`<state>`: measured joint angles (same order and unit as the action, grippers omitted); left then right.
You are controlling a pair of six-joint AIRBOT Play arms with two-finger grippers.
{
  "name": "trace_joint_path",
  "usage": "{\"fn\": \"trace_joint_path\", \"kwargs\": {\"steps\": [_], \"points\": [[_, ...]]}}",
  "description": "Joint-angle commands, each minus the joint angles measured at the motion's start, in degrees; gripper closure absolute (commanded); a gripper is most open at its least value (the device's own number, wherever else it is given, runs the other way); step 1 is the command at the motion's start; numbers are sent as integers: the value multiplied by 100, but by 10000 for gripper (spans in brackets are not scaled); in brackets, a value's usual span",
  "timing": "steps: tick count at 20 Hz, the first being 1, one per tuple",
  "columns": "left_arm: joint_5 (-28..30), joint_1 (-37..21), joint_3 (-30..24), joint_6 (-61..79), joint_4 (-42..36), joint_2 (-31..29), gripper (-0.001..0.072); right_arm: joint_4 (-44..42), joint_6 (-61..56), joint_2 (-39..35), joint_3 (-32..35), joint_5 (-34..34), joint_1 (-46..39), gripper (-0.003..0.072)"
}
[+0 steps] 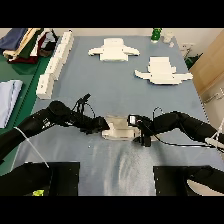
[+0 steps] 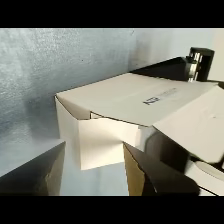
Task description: Fold the box.
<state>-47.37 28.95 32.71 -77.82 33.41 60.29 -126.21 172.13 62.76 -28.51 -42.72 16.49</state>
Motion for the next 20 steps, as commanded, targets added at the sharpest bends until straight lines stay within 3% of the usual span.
{"fn": "trace_joint_path", "kwargs": {"steps": [1, 5, 9, 14, 16, 20], "points": [[476, 560, 330, -1816, 1799, 24, 183, -2, 0, 2, 2, 2, 4, 293], [461, 1423, 837, -3047, 2885, 313, 183, -2, 0, 2, 2, 2, 4, 294], [-83, 1939, 1375, -4387, 3965, 662, 183, -2, 0, 2, 2, 0, 4, 293], [-131, 2243, 1556, -5211, 4275, 699, 186, -2, 0, 2, 2, 0, 4, 293], [-129, 2341, 1569, -5283, 4291, 752, 356, -2, 0, 2, 2, 2, 4, 293], [-481, 2511, 1878, -5510, 4599, 1064, 356, -2, 0, 2, 2, 2, 4, 293]]}}
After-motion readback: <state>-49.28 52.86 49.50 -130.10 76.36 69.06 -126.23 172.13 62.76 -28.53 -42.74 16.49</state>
